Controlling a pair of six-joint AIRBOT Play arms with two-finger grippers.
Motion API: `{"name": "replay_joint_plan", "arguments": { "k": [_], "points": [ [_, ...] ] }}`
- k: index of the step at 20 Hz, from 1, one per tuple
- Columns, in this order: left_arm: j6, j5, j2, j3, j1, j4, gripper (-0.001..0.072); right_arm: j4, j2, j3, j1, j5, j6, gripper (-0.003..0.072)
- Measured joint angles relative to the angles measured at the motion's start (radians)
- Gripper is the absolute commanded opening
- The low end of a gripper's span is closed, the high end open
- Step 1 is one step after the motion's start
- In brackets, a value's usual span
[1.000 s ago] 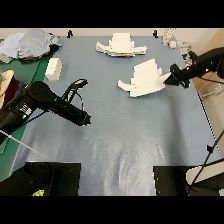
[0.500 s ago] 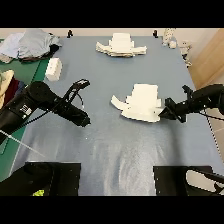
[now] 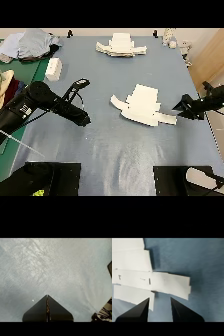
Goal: Fold the box.
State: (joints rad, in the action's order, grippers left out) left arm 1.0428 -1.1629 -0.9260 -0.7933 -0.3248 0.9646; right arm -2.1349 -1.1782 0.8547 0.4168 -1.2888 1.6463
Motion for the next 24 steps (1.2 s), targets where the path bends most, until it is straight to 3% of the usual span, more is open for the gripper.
{"name": "replay_joint_plan", "arguments": {
  "k": [4,9,12,13,14,24],
  "points": [
    [0.0,0.013,0.0,0.0,0.0,0.0,0.0011,0.014,-0.052,-0.006,0.142,-0.037,0.091,0.0406],
    [0.0,0.023,0.0,0.0,0.001,0.0,0.0011,-0.103,-0.158,-0.051,0.215,-0.049,0.275,0.0406],
    [0.0,0.026,0.0,0.0,0.001,-0.001,0.0011,-0.148,-0.211,-0.063,0.226,-0.048,0.346,0.0397],
    [0.0,0.027,0.0,0.0,0.001,-0.001,0.0011,-0.155,-0.225,-0.064,0.229,-0.047,0.366,0.032],
    [0.0,0.027,0.0,0.0,0.001,-0.001,0.0011,-0.169,-0.237,-0.066,0.229,-0.045,0.382,0.03],
    [0.001,0.03,0.0,0.0,0.001,-0.001,0.0011,-0.258,-0.293,-0.076,0.153,-0.032,0.472,0.0293]
  ]
}}
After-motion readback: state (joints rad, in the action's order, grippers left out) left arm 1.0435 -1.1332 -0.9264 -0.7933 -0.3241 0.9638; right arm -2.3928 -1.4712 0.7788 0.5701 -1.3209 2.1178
